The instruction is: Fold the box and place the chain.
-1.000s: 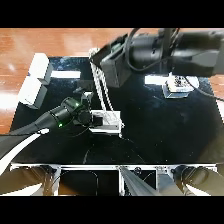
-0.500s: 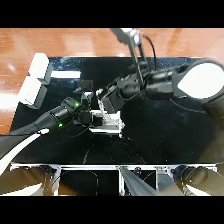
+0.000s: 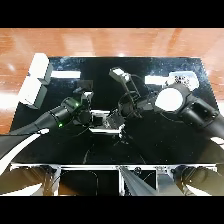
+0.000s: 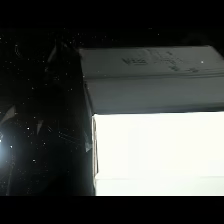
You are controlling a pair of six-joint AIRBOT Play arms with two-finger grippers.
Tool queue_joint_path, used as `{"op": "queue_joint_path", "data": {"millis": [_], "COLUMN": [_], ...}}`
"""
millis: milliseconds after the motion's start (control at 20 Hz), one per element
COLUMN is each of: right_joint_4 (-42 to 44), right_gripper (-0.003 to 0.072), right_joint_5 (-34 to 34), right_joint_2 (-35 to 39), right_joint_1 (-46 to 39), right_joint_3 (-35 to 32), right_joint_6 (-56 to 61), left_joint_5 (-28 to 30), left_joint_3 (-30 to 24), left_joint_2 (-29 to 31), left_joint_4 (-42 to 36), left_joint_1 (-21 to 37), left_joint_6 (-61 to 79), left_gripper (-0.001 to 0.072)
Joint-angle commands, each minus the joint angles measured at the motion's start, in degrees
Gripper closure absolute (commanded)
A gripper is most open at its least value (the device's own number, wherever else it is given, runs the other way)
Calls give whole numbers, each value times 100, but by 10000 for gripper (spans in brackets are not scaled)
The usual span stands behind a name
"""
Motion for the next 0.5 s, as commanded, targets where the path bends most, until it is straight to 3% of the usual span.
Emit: {"op": "queue_joint_path", "data": {"millis": [0,200,250,300,350,450], "right_joint_4": [-17,-179,-199,-201,-208,-223], "right_gripper": [647,645,512,120,79,78], "right_joint_5": [-219,-212,-186,-142,-39,310], "right_joint_2": [-236,-306,-306,-306,-306,-234], "right_joint_1": [2,0,-11,-11,-11,-31], "right_joint_3": [-129,-129,-129,-127,-116,-81], "right_joint_6": [22,50,105,98,94,-212], "left_joint_5": [4,2,4,7,4,9], "left_joint_3": [7,7,7,7,7,7], "left_joint_2": [2,2,2,2,2,2], "left_joint_4": [-11,-13,-11,-13,-13,-11], "left_joint_1": [-2,-2,-2,-2,-2,-2], "left_joint_6": [2,2,2,2,2,2], "left_gripper": [687,687,687,687,687,687]}}
